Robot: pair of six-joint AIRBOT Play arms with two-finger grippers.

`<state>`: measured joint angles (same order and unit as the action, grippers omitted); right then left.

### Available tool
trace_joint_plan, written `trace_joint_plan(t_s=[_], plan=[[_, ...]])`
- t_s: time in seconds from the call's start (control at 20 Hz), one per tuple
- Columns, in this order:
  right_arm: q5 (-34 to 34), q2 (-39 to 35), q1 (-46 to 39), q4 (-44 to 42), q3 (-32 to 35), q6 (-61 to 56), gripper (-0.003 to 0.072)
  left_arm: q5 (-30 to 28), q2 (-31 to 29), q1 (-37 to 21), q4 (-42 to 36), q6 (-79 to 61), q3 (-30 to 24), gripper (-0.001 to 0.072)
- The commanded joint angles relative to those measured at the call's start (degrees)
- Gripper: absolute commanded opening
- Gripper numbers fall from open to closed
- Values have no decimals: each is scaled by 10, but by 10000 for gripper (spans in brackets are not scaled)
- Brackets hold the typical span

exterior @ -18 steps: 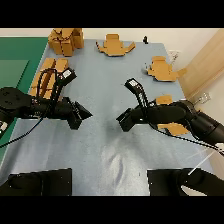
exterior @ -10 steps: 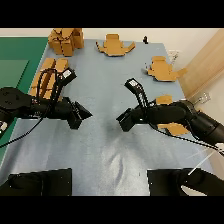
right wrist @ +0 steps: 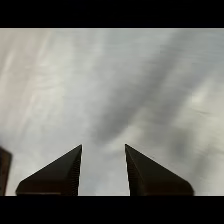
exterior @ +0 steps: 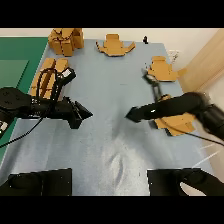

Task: Fold the box.

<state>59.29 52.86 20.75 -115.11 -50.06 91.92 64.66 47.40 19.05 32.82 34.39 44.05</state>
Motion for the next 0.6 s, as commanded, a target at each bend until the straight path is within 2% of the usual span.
trace_joint_plan(t_s=[0.0,0.15,0.25,0.5,0.55], plan=[[119,-40,-193,42,-32,54,420,0,0,0,-34,0,0,20],[136,-49,-393,46,-50,107,409,-1,0,0,-31,0,0,19],[113,-40,-480,80,-50,109,409,1,0,1,-32,0,0,20],[1,47,-500,196,-50,241,412,-3,0,2,-31,-1,0,20],[-4,64,-500,227,-56,262,413,-8,0,2,-30,0,0,20]])
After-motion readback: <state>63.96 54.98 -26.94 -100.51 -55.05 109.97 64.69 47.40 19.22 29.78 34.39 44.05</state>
